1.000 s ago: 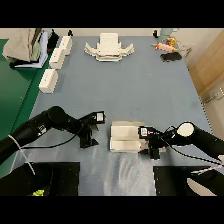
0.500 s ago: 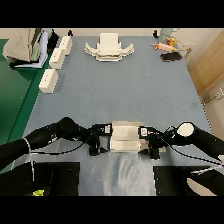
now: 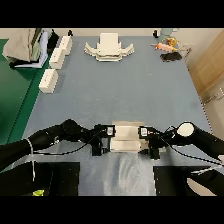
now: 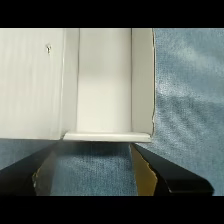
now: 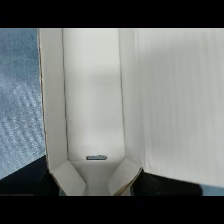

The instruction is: Fold the box.

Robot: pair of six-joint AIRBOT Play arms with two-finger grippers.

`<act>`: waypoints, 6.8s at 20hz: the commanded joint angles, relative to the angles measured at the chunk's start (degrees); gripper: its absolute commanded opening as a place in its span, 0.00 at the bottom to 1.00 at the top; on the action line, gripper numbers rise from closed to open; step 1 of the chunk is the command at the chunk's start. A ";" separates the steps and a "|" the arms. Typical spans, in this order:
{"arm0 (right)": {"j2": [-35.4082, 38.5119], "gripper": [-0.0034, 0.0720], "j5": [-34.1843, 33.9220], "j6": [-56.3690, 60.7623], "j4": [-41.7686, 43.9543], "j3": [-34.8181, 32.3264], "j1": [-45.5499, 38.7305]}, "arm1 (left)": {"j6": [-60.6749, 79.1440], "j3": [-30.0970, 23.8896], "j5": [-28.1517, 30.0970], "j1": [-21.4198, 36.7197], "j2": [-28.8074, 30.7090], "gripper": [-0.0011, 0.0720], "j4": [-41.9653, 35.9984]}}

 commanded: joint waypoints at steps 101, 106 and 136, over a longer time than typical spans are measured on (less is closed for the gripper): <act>13.49 0.46 4.04 66.38 25.79 0.17 0.68 | -0.74 1.36 1.20 -3.37 -3.61 0.60 -3.74; 3.28 0.32 -0.15 58.10 29.42 5.84 0.68 | -0.74 1.36 1.20 -3.37 -3.61 0.60 -3.74; 14.16 0.23 8.66 51.63 5.68 12.50 3.45 | -0.74 1.36 1.18 -3.37 -3.61 0.60 -3.76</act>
